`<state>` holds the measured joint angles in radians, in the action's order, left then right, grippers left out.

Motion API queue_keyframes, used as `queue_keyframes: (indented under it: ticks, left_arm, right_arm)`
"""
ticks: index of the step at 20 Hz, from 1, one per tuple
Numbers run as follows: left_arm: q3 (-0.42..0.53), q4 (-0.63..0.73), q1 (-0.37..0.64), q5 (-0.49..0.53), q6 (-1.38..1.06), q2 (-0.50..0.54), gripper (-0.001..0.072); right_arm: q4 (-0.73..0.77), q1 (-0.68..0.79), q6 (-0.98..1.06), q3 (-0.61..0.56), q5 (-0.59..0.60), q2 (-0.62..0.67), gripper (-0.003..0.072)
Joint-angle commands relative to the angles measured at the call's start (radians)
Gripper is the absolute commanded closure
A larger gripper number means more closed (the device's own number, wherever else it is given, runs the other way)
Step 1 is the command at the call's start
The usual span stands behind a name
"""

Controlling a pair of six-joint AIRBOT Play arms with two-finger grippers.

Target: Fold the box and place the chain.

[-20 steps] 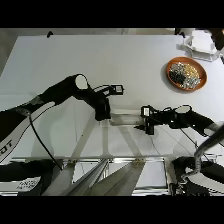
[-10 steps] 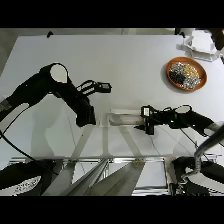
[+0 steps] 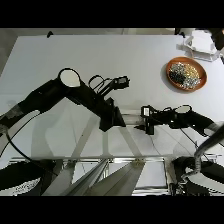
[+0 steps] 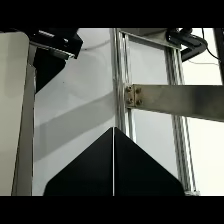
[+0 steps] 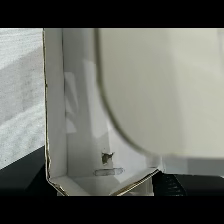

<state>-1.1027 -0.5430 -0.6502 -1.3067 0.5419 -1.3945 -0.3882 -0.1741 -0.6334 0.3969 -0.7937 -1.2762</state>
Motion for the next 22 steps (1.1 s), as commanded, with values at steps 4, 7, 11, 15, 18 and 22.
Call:
queue_keyframes:
  ticks: [4, 7, 11, 15, 18, 22]
  left_arm:
    - [0.0, 0.026, -0.023, 0.286, 0.042, -0.134, 0.0705]
    - [0.0, 0.026, -0.023, 0.559, 0.121, -0.17, 0.0705]
    - [0.0, 0.018, -0.023, 0.716, 0.214, -0.212, 0.0706]
    - [0.0, -0.005, -0.025, 0.639, 0.27, -0.273, 0.0706]
    - [0.0, -0.006, -0.025, 0.598, 0.27, -0.3, 0.0706]
    - [0.0, -0.005, -0.024, 0.569, 0.27, -0.304, 0.0706]
  right_arm:
    - [0.0, 0.0, 0.0, 0.0, 0.0, 0.001, 0.0343]
    - [0.0, 0.0, 0.0, 0.0, 0.0, 0.001, 0.0343]
    - [0.0, 0.0, 0.0, 0.0, 0.0, 0.001, 0.0343]
    - [0.0, 0.0, 0.0, 0.0, 0.0, 0.001, 0.0343]
    - [0.0, 0.0, 0.0, 0.0, 0.0, 0.001, 0.0343]
    - [0.0, 0.0, 0.0, 0.0, 0.0, 0.001, 0.0343]
